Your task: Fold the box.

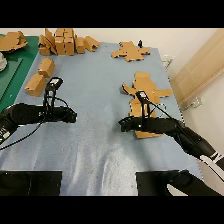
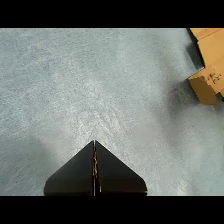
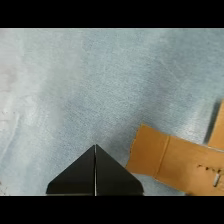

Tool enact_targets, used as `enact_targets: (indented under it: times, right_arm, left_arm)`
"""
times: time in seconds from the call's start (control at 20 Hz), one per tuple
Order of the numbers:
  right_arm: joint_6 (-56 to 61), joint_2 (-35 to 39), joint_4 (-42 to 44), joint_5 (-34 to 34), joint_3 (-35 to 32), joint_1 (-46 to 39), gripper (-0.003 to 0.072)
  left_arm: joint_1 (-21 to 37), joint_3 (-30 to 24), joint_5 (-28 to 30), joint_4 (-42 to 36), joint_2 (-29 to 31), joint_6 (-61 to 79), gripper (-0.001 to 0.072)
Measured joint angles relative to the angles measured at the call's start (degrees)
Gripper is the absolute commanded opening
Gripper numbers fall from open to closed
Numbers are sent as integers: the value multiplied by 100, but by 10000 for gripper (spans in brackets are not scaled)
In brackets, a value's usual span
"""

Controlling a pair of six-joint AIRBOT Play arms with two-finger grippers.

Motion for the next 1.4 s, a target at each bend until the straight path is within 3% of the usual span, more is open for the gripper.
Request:
enact_targets:
  times: [0.25,0.3,0.35,0.4,0.5,0.6,0.75,0.9,1.1,1.4]
  right_arm:
    - [216,-2,-24,-17,35,-20,4]
    - [376,-2,-76,-66,90,-76,78]
    - [570,-2,-179,-160,188,-175,268]
    - [767,-2,-317,-284,319,-308,342]
    - [1237,-2,-798,-699,704,-699,346]
    - [1742,-4,-1602,-1274,1169,-1244,445]
    - [2306,-74,-2839,-2114,1777,-2371,445]
    - [2430,-348,-3344,-2581,2068,-3674,445]
    - [1969,-962,-3362,-2688,2192,-4802,445]
    - [960,-1803,-2715,-2719,2236,-5272,445]
  left_arm:
    - [0,0,0,0,0,2,11]
    - [0,0,0,0,0,2,11]
    - [0,0,-2,0,0,2,11]
    - [0,0,-2,0,0,2,11]
    - [0,0,-2,-2,0,2,11]
    - [0,0,-2,-2,0,2,11]
    - [0,0,63,-31,0,4,11]
    - [0,0,251,-50,0,4,12]
    - [0,0,398,-61,0,4,12]
    - [0,0,483,-66,0,4,11]
